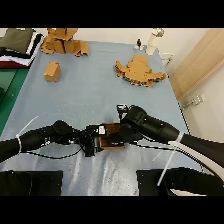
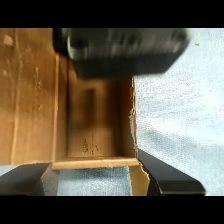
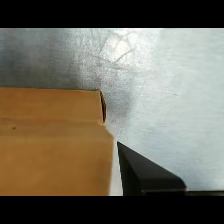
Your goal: Fold the box.
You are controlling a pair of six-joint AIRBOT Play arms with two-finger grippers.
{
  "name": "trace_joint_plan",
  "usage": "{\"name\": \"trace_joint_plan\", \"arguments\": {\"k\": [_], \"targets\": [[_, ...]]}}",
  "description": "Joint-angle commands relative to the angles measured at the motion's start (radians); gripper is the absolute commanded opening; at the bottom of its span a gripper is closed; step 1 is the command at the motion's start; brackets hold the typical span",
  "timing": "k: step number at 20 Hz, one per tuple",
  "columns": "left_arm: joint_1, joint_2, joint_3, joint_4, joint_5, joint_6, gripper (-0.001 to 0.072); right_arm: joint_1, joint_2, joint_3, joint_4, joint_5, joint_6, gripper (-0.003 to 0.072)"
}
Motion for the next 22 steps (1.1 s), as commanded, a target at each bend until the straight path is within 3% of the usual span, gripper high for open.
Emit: {"name": "trace_joint_plan", "arguments": {"k": [1,3,4,5,6,7,9,10,12,13,15,16,17,19,22], "targets": [[0.000,0.001,0.001,0.000,0.000,0.000,0.0503,-0.001,0.078,0.002,-0.029,-0.028,0.000,0.0478],[0.000,0.001,0.001,0.000,0.000,0.000,0.0503,-0.001,0.132,0.002,-0.051,-0.064,0.000,0.0472],[0.000,0.001,0.001,0.000,0.000,0.000,0.0503,-0.003,0.161,0.002,-0.073,-0.093,0.000,0.0388],[0.000,0.001,0.001,0.000,0.000,0.000,0.0503,-0.015,0.187,0.002,-0.101,-0.119,0.000,0.0268],[0.000,0.001,0.001,0.000,0.000,0.000,0.0503,-0.043,0.208,0.001,-0.119,-0.141,-0.010,0.0093],[0.000,0.001,0.001,0.000,0.000,0.000,0.0503,-0.087,0.222,-0.003,-0.138,-0.149,-0.045,0.0001],[0.000,0.001,0.001,0.000,0.000,0.000,0.0504,-0.232,0.218,-0.019,-0.117,-0.090,-0.162,-0.0001],[0.000,0.001,0.001,0.000,0.000,0.000,0.0503,-0.340,0.201,-0.031,-0.047,0.003,-0.267,-0.0001],[0.000,0.001,0.001,0.000,0.000,0.000,0.0503,-0.587,0.115,-0.036,0.327,0.177,-0.642,-0.0001],[0.000,0.001,0.001,0.000,0.000,0.000,0.0503,-0.697,0.048,-0.036,0.588,0.191,-0.830,-0.0001],[0.000,0.001,0.001,0.000,0.000,0.000,0.0503,-0.831,-0.121,-0.035,1.050,0.057,-1.252,-0.0001],[0.000,0.001,0.001,0.000,0.000,0.000,0.0503,-0.849,-0.194,-0.032,1.170,-0.035,-1.374,-0.0001],[0.000,0.001,0.001,0.000,0.000,0.000,0.0503,-0.845,-0.259,-0.023,1.226,-0.095,-1.428,-0.0001],[0.000,0.001,0.001,0.000,0.000,0.000,0.0503,-0.801,-0.331,-0.019,1.234,-0.102,-1.475,-0.0001],[0.000,0.001,0.001,0.000,0.000,0.000,0.0503,-0.721,-0.339,-0.019,1.238,-0.127,-1.575,-0.0001]]}}
